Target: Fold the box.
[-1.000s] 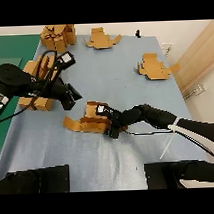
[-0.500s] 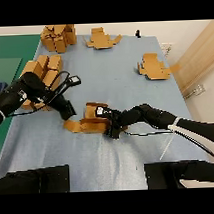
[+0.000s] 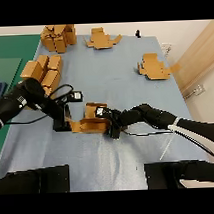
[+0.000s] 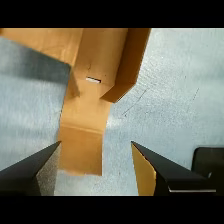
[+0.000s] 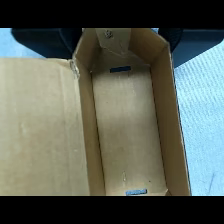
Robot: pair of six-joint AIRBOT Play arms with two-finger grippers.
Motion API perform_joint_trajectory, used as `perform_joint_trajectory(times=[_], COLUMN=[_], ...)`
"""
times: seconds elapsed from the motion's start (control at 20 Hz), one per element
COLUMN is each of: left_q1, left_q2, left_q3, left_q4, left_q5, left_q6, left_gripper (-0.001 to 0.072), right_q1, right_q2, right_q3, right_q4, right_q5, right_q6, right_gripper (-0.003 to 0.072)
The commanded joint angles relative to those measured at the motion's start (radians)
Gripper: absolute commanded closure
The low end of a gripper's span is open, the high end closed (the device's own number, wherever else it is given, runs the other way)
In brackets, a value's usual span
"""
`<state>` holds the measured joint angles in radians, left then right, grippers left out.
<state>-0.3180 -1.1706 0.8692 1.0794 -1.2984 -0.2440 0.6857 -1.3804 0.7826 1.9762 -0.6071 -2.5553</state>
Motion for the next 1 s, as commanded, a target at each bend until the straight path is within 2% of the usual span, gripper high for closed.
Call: perform_joint_trajectory(times=[0.0,0.1,0.2,0.3,0.35,0.5,0.55,0.6,0.65,0.95], left_q1=[-0.069,-0.098,-0.113,-0.117,-0.119,-0.119,-0.119,-0.119,-0.119,-0.119], left_q2=[0.004,0.003,0.001,-0.002,-0.002,-0.001,-0.001,-0.001,-0.001,-0.001], left_q3=[-0.077,-0.111,-0.117,-0.117,-0.117,-0.117,-0.117,-0.117,-0.117,-0.117], left_q4=[-0.006,-0.006,-0.024,-0.047,-0.053,-0.063,-0.065,-0.066,-0.066,-0.140], left_q5=[0.138,0.268,0.337,0.354,0.349,0.285,0.262,0.228,0.212,0.219], left_q6=[0.120,0.134,0.155,0.183,0.183,0.183,0.180,0.182,0.193,0.208], left_gripper=[0.0047,0.0047,0.0048,0.0050,0.0078,0.0079,0.0168,0.0358,0.0424,0.0424], right_q1=[0.000,0.000,0.000,0.000,0.000,0.000,0.000,0.000,0.000,0.000], right_q2=[0.000,0.000,0.000,0.000,0.000,0.000,0.000,0.000,0.000,0.000], right_q3=[0.000,0.000,-0.001,0.000,0.000,0.000,0.000,0.000,0.000,0.000], right_q4=[-0.010,-0.009,-0.009,-0.009,-0.009,-0.009,-0.009,-0.009,-0.009,-0.009], right_q5=[-0.004,-0.003,-0.003,-0.003,-0.003,-0.003,-0.003,-0.003,-0.003,-0.003], right_q6=[-0.003,-0.003,-0.003,-0.003,-0.003,-0.003,-0.003,-0.003,-0.003,-0.003], right_gripper=[0.0096,0.0096,0.0096,0.0096,0.0096,0.0096,0.0096,0.0096,0.0096,0.0096])
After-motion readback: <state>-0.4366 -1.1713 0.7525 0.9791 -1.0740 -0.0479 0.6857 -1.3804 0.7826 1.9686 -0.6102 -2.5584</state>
